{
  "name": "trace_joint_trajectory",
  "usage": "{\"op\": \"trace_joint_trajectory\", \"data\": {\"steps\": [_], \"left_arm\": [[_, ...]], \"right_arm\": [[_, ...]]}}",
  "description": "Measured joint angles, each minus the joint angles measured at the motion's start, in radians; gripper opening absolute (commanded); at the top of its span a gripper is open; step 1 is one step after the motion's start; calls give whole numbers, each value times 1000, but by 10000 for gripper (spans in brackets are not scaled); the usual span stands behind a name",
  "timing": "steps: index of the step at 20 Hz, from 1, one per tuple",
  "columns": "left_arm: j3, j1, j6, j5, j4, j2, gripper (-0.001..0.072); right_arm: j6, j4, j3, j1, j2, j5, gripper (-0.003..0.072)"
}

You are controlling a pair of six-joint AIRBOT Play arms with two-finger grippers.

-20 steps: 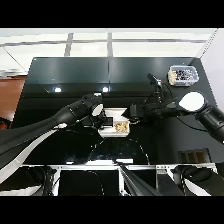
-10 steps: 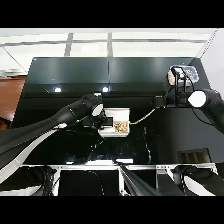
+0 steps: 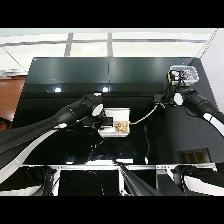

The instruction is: Fold the box and place the chain.

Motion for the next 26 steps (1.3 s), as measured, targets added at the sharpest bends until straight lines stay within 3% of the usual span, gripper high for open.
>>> {"op": "trace_joint_trajectory", "data": {"steps": [6, 7, 9, 11, 18, 23, 26], "left_arm": [[0, 0, 0, 0, 0, 0, 28], [0, 0, 0, 0, 0, 0, 28], [0, 0, 0, 0, 0, 0, 28], [0, 0, 0, 0, 0, 0, 28], [0, 0, 0, 0, 0, 0, 28], [0, 0, 0, 0, 0, 0, 28], [0, 0, 0, 0, 0, 0, 28]], "right_arm": [[24, -43, 13, 0, -27, 20, 689], [25, -46, 14, 0, -29, 24, 646], [27, -50, 17, 0, -30, 36, 375], [31, -50, 18, 0, -31, 45, 4], [29, -44, 27, 1, 9, 179, 16], [-14, -30, 31, 7, 208, 273, 15], [-89, 86, 31, 14, 379, 346, 17]]}}
